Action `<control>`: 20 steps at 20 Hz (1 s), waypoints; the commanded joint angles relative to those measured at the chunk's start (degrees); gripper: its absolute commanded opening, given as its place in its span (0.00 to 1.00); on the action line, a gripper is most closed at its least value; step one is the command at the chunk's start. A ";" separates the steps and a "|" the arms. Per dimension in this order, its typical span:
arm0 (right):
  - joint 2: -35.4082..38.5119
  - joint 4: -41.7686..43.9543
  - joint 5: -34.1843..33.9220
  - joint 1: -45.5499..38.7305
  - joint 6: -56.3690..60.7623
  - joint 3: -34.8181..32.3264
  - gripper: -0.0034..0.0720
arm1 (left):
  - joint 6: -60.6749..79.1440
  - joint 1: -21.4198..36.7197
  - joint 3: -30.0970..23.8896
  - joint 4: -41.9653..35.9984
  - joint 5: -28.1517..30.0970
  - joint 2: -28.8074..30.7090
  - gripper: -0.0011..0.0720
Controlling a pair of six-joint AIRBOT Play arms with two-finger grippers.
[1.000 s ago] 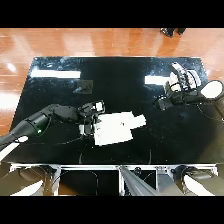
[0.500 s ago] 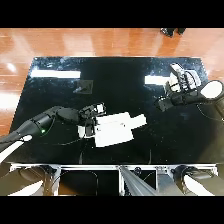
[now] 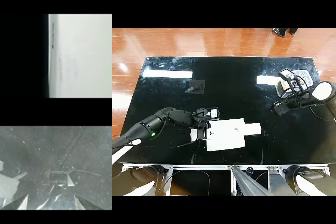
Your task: Fold the box and place the chain.
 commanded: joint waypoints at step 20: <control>0.00 15.19 -12.48 -0.04 -12.04 0.04 0.97 | -0.17 -3.76 -0.02 1.42 -1.42 -4.15 0.05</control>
